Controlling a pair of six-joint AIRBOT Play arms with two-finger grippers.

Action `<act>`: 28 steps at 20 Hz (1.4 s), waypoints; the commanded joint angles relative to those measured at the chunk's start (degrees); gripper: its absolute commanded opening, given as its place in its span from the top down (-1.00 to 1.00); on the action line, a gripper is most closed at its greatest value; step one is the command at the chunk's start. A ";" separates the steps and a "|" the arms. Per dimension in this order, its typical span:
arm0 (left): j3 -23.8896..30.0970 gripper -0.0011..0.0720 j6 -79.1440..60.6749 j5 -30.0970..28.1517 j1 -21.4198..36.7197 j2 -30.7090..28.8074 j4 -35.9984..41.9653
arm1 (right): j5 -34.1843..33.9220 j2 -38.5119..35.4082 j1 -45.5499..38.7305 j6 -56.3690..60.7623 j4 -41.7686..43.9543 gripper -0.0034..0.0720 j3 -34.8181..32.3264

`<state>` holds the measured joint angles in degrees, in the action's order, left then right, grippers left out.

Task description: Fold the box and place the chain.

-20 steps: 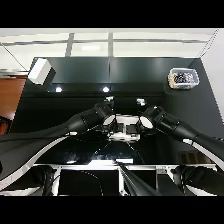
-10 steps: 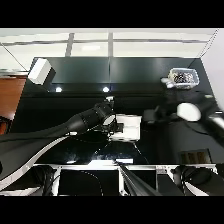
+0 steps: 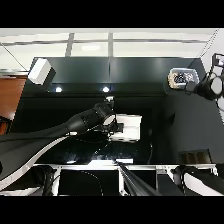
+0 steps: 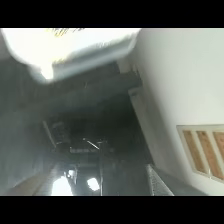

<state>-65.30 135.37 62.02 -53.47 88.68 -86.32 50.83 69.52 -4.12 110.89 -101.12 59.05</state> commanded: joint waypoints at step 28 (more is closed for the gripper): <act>-0.02 0.90 0.02 -0.04 0.02 -0.04 -0.02 | 14.45 26.67 -5.53 -19.02 10.69 0.88 42.77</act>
